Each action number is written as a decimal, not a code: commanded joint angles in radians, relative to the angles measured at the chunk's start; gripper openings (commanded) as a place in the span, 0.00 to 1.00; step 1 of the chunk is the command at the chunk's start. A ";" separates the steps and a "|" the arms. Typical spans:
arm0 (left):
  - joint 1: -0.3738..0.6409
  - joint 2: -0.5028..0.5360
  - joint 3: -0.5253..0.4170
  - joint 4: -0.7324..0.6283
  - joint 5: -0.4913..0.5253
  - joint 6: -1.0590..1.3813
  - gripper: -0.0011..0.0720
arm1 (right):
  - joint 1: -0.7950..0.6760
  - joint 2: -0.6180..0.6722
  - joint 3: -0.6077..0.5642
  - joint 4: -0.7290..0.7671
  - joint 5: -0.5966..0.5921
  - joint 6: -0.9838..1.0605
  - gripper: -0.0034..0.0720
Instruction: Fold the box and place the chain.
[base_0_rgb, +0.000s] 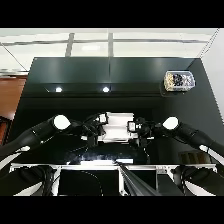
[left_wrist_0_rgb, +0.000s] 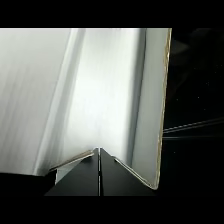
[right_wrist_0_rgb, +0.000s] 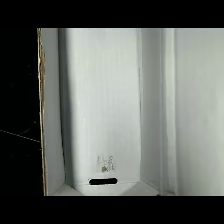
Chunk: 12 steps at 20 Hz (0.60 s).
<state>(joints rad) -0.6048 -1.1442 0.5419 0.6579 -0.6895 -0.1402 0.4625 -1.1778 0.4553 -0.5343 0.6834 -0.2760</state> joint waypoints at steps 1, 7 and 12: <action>0.048 0.072 0.001 0.122 -0.057 -0.127 0.05 | 0.001 0.000 -0.001 0.000 0.001 0.000 0.22; 0.429 0.286 -0.002 0.272 -0.189 -0.626 0.05 | 0.001 0.000 -0.001 0.000 0.001 0.000 0.22; 0.667 0.148 -0.021 0.264 -0.421 -1.191 0.05 | 0.001 0.000 -0.001 0.000 0.001 0.000 0.22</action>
<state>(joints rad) -0.0559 -0.9348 0.5327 0.9150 -0.9440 -1.0214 0.4625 -1.1778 0.4553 -0.5343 0.6842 -0.2764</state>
